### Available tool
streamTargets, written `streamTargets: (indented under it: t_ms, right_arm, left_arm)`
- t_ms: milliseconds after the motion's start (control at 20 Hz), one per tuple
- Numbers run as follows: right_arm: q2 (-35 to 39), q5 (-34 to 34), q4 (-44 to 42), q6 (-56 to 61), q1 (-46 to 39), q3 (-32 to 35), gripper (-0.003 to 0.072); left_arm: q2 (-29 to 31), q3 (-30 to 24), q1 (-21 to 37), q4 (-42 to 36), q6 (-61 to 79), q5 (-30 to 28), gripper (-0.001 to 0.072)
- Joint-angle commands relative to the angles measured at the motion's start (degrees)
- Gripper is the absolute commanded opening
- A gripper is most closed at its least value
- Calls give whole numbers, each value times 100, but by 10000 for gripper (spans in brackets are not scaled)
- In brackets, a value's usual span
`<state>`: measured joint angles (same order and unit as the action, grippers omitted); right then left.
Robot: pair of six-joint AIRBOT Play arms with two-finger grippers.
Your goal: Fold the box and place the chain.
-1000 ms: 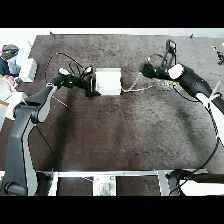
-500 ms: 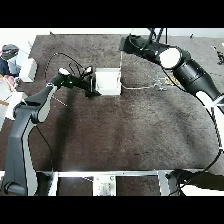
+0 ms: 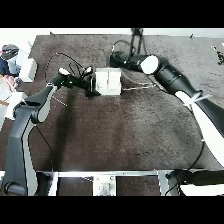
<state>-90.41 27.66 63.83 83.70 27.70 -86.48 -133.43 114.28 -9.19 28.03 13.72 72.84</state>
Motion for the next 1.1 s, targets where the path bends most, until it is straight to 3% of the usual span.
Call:
streamTargets:
  t_ms: [0, 50, 100, 350, 650, 800, 1050]
  right_arm:
    - [-511, 286, -22, 7, 24, -7, 24]
    - [-608, 328, -22, 7, -37, -7, 209]
    - [-640, 444, 4, 4, -131, -7, 293]
    - [-483, 1517, 310, 4, -1025, 22, 276]
    - [-129, 1530, 450, 595, -2581, 1095, 276]
    - [-343, 922, 297, 811, -3018, 1521, 276]
    - [-750, 59, -229, 811, -3071, 1541, 276]
  left_arm:
    - [-4, -2, 7, 2, 9, 0, 481]
    - [-4, -2, 7, 2, 9, 0, 482]
    - [-4, -2, 7, 2, 9, 0, 481]
    - [-4, -2, 7, 2, 9, 0, 481]
    - [-4, -2, 7, 2, 9, -2, 481]
    - [-4, -2, 7, 2, 9, -4, 481]
    - [-4, -2, 7, 2, 9, -4, 481]
